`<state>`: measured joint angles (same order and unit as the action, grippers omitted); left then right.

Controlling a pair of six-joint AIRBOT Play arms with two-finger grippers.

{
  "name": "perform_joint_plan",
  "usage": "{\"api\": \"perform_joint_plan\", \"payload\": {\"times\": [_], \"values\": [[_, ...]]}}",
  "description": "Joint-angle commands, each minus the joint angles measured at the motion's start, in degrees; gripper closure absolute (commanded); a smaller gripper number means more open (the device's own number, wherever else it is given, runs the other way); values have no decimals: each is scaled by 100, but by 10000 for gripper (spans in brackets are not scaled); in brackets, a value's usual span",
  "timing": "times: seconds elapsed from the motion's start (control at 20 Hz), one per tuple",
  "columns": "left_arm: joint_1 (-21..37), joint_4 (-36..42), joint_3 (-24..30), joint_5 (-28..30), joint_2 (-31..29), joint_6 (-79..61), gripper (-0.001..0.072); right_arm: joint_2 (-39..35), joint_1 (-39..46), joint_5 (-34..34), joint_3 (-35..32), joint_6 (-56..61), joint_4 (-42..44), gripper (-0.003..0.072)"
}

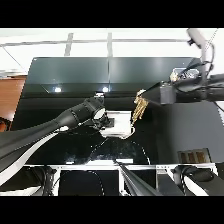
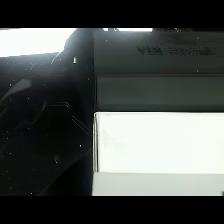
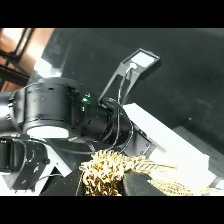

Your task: Fold the box and place the chain.

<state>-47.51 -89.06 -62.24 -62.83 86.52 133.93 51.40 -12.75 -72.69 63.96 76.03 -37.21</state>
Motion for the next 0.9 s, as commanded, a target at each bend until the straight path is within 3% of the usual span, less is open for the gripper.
{"api": "perform_joint_plan", "payload": {"times": [0.0, 0.2, 0.55, 0.6, 0.65, 0.75, 0.85], "values": [[4, 0, -2, 0, 2, -2, 682, 376, -402, 302, -299, -2, 79, 678], [4, 0, -2, 0, 2, -2, 683, 772, -929, 824, -699, -4, -155, 678], [4, 0, -2, -2, 2, -2, 682, 916, -1032, 1582, -1565, 7, -361, 675], [4, 0, -2, -2, 2, -2, 683, 918, -1032, 1635, -1676, 24, -345, 523], [4, 0, -2, -2, 2, -2, 682, 918, -1029, 1633, -1746, 24, -345, 281], [4, 0, -2, -2, 2, -2, 682, 909, -953, 1482, -1738, 15, -376, 246], [4, 0, -2, 0, 2, -2, 682, 872, -566, 857, -1620, -136, -382, 247]]}}
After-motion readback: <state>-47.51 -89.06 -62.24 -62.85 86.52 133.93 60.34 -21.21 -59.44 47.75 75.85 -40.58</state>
